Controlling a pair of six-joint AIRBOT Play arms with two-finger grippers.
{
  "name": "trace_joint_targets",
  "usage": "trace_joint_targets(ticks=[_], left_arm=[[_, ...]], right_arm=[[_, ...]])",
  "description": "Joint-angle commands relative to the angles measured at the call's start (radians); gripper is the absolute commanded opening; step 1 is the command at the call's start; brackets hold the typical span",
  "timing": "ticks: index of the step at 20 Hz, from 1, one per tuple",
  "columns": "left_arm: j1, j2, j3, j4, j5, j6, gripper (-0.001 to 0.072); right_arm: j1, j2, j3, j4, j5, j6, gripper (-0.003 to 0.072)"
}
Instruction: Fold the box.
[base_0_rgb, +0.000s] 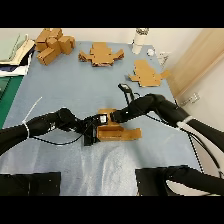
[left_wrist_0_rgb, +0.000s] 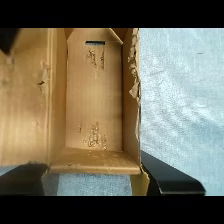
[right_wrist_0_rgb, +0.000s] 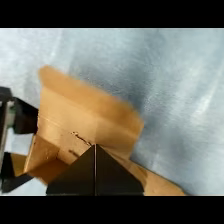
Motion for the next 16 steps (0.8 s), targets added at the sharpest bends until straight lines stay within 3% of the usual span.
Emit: trace_joint_targets(ticks=[1, 4, 5, 6, 7, 9, 13, 16], left_arm=[[0.001, 0.000, 0.000, 0.000, 0.001, 0.000, 0.0528], [0.001, 0.000, 0.000, 0.000, 0.001, 0.000, 0.0527], [0.001, 0.000, 0.000, 0.000, 0.001, 0.000, 0.0527], [0.001, 0.000, 0.000, 0.000, 0.001, 0.000, 0.0527], [0.001, 0.000, 0.000, 0.000, 0.001, 0.000, 0.0527], [0.001, 0.000, 0.000, 0.000, 0.002, 0.000, 0.0527], [0.001, 0.000, 0.000, 0.000, 0.002, 0.000, 0.0527], [0.001, 0.000, 0.000, 0.000, 0.002, 0.000, 0.0527]], right_arm=[[0.004, 0.151, 0.011, -0.114, -0.161, -0.010, 0.0003], [0.003, 0.301, -0.072, -0.139, -0.318, -0.258, 0.0004], [0.003, 0.345, -0.116, -0.185, -0.333, -0.318, 0.0037], [0.003, 0.374, -0.152, -0.251, -0.325, -0.350, 0.0255], [0.003, 0.386, -0.182, -0.327, -0.308, -0.392, 0.0410], [0.002, 0.370, -0.220, -0.399, -0.253, -0.504, 0.0554], [0.002, 0.270, -0.255, -0.320, -0.095, -0.801, 0.0604], [0.003, 0.198, -0.254, -0.298, -0.030, -0.863, 0.0603]])
